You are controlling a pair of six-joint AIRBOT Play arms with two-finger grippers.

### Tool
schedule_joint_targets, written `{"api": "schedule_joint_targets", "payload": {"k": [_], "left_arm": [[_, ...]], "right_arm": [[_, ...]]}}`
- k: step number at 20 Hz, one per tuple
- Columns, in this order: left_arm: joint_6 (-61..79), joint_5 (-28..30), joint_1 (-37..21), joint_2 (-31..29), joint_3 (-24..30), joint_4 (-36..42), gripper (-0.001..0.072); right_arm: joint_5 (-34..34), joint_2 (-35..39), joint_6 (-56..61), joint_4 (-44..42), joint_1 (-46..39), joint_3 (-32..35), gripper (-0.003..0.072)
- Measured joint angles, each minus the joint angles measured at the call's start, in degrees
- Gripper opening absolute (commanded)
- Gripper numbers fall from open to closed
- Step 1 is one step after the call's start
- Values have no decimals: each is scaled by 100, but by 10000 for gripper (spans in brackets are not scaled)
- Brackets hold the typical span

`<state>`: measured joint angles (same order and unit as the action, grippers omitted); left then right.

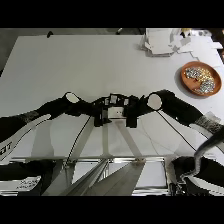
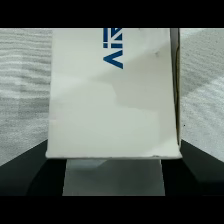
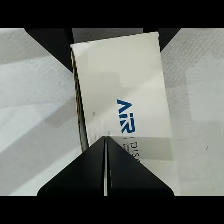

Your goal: Fold the box and place the chain.

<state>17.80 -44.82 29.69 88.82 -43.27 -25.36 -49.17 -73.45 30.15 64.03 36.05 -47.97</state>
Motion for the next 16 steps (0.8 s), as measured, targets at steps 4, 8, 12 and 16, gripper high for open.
{"api": "schedule_joint_targets", "payload": {"k": [4, 8, 12, 16], "left_arm": [[-17, -11, 0, 0, 0, 9, 272], [-17, -9, 0, 0, 0, 13, 272], [-9, -9, 0, 0, 0, 9, 272], [-4, -4, 0, 0, 0, 7, 272]], "right_arm": [[98, 149, 146, 7, 4, 11, 12], [501, 625, 699, 125, 0, 9, 12], [245, 1279, 1827, 595, -328, 4, 11], [-1117, 1757, 3298, 1040, -1305, 72, 11]]}}
